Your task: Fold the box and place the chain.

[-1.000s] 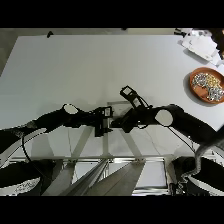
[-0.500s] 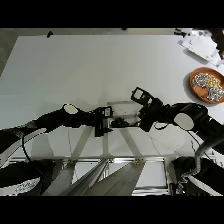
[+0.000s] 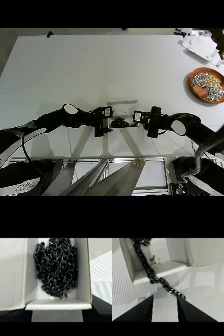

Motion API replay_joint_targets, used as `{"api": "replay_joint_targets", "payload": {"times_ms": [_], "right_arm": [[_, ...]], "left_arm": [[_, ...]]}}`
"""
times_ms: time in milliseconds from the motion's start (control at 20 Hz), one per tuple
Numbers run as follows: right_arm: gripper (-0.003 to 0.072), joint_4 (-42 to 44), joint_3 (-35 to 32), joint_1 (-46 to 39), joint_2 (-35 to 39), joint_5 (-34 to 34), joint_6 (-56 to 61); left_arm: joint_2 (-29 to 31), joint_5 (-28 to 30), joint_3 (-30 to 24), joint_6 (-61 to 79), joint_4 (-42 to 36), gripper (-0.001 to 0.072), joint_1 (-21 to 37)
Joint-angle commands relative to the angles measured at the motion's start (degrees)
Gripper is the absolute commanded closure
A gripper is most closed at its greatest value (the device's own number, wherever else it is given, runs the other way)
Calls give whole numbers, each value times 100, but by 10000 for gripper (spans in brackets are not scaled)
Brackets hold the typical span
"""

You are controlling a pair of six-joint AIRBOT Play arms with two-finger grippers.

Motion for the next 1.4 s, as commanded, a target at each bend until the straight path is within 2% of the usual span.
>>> {"api": "replay_joint_targets", "payload": {"times_ms": [0, 250, 600, 750, 850, 900, 950, 1350], "right_arm": [[368, 304, -63, -103, -378, -385, -520], [368, 1040, -63, -103, -422, -726, -857], [379, 1073, -63, -103, -675, -741, -922], [509, 1069, -63, -103, -699, -671, -922], [543, 1069, -63, -103, -699, -608, -922], [637, 1067, -61, -103, -697, -568, -922], [677, 1054, -61, -103, -691, -562, -922], [678, 988, -59, -103, -72, -407, -918]], "left_arm": [[2, 2, 0, 2, 0, 698, 4], [2, 2, 0, 2, 0, 698, 4], [2, 2, 0, 2, 0, 698, 4], [2, 2, 0, 2, 0, 698, 4], [2, 2, 0, 2, 0, 698, 4], [2, 2, 0, 2, 0, 698, 4], [2, 2, 0, 2, 0, 698, 4], [2, 2, 0, 2, 0, 698, 4]]}}
